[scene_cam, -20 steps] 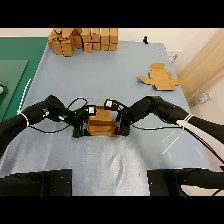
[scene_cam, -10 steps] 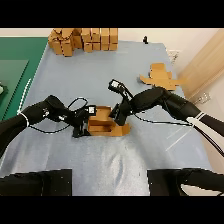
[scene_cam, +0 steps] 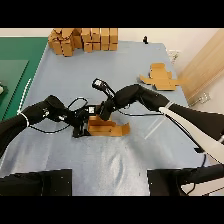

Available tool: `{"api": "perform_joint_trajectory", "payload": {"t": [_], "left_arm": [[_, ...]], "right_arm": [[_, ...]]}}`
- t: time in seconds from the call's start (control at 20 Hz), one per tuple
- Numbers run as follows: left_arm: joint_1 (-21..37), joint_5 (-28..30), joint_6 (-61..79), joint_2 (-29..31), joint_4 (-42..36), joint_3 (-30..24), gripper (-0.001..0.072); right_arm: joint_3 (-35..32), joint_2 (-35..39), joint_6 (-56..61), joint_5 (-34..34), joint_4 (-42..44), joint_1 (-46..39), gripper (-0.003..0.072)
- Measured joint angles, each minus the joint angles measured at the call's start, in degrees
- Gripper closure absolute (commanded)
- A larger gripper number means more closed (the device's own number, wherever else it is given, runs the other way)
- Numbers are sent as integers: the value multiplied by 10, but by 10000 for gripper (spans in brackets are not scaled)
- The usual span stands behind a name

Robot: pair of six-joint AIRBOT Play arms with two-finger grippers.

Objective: Fold the box.

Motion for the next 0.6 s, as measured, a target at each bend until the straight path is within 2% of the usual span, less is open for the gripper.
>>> {"api": "perform_joint_trajectory", "payload": {"t": [0.35,0.6], "left_arm": [[0,-4,0,0,0,0,693],[0,-3,1,0,1,0,693]], "right_arm": [[45,-73,29,-87,-30,1,680],[58,-88,23,-97,-40,1,682]]}}
